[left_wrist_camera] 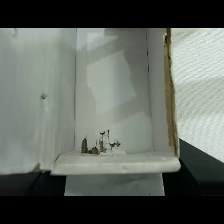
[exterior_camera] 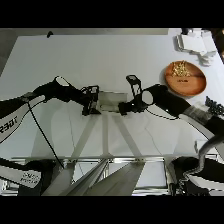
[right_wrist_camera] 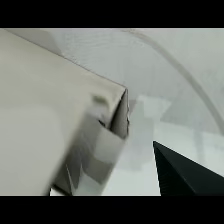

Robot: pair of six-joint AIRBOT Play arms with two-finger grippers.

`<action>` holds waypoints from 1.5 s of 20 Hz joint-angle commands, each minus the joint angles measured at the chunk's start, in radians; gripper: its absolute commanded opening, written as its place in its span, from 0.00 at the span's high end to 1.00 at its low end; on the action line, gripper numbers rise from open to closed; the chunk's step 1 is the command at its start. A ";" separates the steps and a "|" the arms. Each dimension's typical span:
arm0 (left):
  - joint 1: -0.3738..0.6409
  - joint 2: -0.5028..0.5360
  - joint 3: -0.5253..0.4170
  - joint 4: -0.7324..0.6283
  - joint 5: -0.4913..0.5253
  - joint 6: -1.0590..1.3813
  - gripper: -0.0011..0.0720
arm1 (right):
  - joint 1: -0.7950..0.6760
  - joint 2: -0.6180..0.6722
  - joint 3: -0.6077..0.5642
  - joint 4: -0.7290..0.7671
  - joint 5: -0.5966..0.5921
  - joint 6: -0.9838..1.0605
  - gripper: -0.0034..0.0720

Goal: Fold the box and place the chain.

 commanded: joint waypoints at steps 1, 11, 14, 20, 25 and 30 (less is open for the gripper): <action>0.001 0.001 0.000 0.000 0.000 0.000 0.88 | 0.048 -0.073 0.075 -0.138 0.043 0.149 0.10; 0.001 0.001 0.000 0.000 0.000 0.000 0.88 | 0.108 -0.177 0.208 -0.331 0.222 0.342 0.43; 0.001 0.001 0.000 0.000 0.000 0.000 0.88 | 0.117 -0.177 0.221 -0.329 0.224 0.401 0.56; 0.001 0.001 0.000 0.000 0.000 0.000 0.88 | 0.141 -0.177 0.229 -0.314 0.213 0.531 0.95; 0.001 0.001 0.000 0.000 0.000 0.000 0.88 | 0.140 -0.175 0.230 -0.270 0.169 0.525 0.42; 0.001 0.001 0.000 0.000 0.000 0.000 0.88 | 0.140 -0.119 0.230 -0.267 0.208 0.509 0.25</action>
